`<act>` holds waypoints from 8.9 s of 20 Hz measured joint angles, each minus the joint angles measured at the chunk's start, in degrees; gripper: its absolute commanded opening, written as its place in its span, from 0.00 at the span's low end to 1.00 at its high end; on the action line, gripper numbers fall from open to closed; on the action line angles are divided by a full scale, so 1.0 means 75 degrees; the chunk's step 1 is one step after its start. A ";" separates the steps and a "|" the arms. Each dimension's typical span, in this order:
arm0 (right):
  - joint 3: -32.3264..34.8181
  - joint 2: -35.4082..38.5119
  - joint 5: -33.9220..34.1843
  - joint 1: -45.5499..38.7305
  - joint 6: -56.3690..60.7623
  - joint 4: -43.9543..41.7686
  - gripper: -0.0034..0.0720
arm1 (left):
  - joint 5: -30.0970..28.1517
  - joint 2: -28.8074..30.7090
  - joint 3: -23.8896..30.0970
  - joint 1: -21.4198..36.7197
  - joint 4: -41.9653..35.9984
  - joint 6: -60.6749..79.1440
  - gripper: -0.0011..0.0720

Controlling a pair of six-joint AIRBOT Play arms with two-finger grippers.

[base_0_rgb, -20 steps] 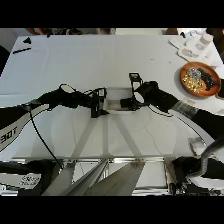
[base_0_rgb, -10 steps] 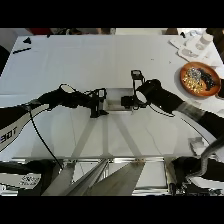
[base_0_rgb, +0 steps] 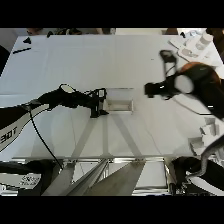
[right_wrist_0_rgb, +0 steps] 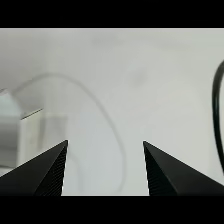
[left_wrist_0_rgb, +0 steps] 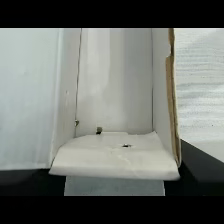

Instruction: Fold the box and place the chain.

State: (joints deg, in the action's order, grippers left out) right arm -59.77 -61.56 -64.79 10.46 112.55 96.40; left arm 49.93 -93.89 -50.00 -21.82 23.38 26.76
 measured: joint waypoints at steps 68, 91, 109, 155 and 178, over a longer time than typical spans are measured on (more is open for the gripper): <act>-0.2923 -0.5316 0.0991 -0.5861 -0.3276 -0.0874 0.07 | 0.0003 0.0009 0.0000 0.0000 0.0003 -0.0003 0.45; -0.2946 -0.4613 0.0399 -0.5878 -0.3631 -0.1049 0.78 | 0.0003 0.0009 0.0000 0.0000 0.0000 -0.0003 0.45; -0.2946 -0.4870 0.0493 -0.5878 -0.3649 -0.1043 0.07 | 0.0000 0.0009 0.0000 0.0000 0.0000 -0.0003 0.45; -0.0889 -0.1291 0.0545 0.2340 -0.3625 -0.2757 0.06 | 0.0003 0.0009 0.0000 0.0000 0.0000 -0.0003 0.45; -0.0886 -0.1131 0.0595 -0.1274 -0.3048 -0.1699 0.60 | 0.0000 0.0009 0.0000 0.0000 0.0000 -0.0003 0.45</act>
State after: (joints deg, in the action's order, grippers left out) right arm -66.41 -70.04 -60.34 0.91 89.69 83.66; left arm 49.93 -93.82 -50.00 -21.82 23.38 26.74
